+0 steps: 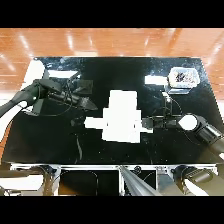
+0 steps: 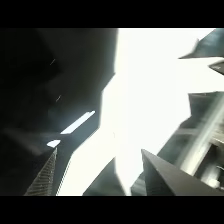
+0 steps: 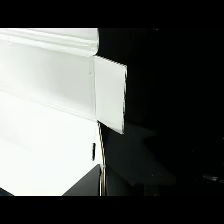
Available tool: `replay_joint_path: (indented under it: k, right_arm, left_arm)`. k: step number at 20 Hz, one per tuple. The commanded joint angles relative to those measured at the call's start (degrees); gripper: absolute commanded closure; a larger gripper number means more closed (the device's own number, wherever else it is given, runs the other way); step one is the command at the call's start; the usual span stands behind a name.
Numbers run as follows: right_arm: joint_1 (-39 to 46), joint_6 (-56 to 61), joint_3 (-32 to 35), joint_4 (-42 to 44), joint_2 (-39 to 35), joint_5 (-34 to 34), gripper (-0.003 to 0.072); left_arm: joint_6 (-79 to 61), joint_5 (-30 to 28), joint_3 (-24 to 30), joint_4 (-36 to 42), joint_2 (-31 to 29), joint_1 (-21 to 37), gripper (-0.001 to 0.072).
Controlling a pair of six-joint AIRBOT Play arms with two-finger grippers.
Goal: Fold the box and place the chain.
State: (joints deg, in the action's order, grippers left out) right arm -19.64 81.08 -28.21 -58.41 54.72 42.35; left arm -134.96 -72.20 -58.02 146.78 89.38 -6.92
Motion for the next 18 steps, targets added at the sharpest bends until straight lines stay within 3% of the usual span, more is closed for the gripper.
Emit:
replay_joint_path:
  k: [1,8,13,18]
  right_arm:
    - [-0.1,0.2,0.0,-0.1,0.0,0.4,0.0658]
    - [-0.5,0.2,0.0,-0.1,0.0,1.3,0.0658]
    - [-2.0,0.2,0.0,3.1,0.0,2.2,0.0658]
    - [-2.2,0.2,0.0,4.0,0.1,2.0,0.0658]
  left_arm:
    - [-8.1,-6.6,-6.3,4.7,8.9,-0.3,0.0093]
    - [-8.2,-9.7,-15.6,2.5,17.7,-8.0,0.0087]
    - [-7.0,-10.6,-16.6,-1.5,17.7,-9.3,0.0096]
    - [-7.4,-15.6,-16.6,-1.4,17.8,-9.8,0.0095]
